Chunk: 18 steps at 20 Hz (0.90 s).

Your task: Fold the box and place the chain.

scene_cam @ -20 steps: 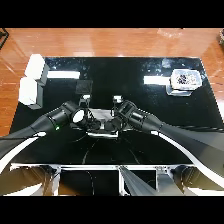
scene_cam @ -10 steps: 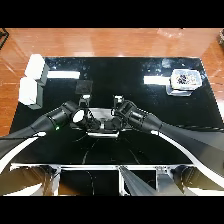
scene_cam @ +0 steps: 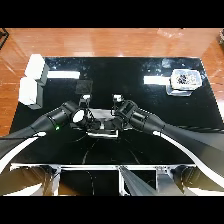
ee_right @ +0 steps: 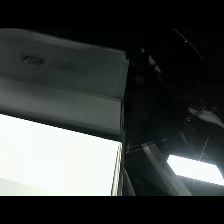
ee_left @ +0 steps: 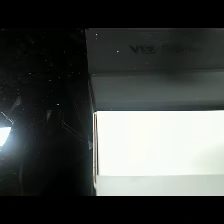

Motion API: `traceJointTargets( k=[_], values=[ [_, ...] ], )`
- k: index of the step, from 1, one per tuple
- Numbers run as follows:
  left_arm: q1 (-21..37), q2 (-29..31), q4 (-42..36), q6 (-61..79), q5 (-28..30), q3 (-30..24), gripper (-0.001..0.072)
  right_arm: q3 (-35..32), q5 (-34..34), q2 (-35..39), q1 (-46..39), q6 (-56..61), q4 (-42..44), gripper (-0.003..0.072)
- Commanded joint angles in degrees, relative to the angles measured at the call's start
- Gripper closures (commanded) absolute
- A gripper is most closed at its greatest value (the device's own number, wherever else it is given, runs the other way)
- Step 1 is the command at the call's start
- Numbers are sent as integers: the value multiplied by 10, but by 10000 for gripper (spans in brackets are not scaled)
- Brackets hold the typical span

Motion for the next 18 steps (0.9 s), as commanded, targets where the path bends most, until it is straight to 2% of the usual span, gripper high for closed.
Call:
traceJointTargets(
  k=[1,5,6,7,8,12,13,14,15,18],
  values=[
    [0,0,0,-2,-1,0,691,1,-5,3,0,5,-3,347],
    [0,0,0,-2,-1,0,691,0,-21,2,0,7,-4,348],
    [0,0,0,-2,-1,0,691,0,-20,2,0,7,-3,411],
    [0,0,0,-2,-1,0,691,0,-19,2,0,6,-3,576],
    [0,0,0,-2,-1,0,691,0,-12,2,0,4,-2,671],
    [0,0,0,-2,-1,0,691,0,2,2,0,4,0,665],
    [0,0,0,-2,-1,0,691,0,2,2,0,5,0,641],
    [0,0,0,-2,-1,0,691,0,0,2,0,9,0,380],
    [0,0,0,-2,-1,0,691,0,-7,2,0,12,0,227],
    [0,0,0,-2,-1,0,691,0,-37,19,-2,-44,1,227]
  ],
)
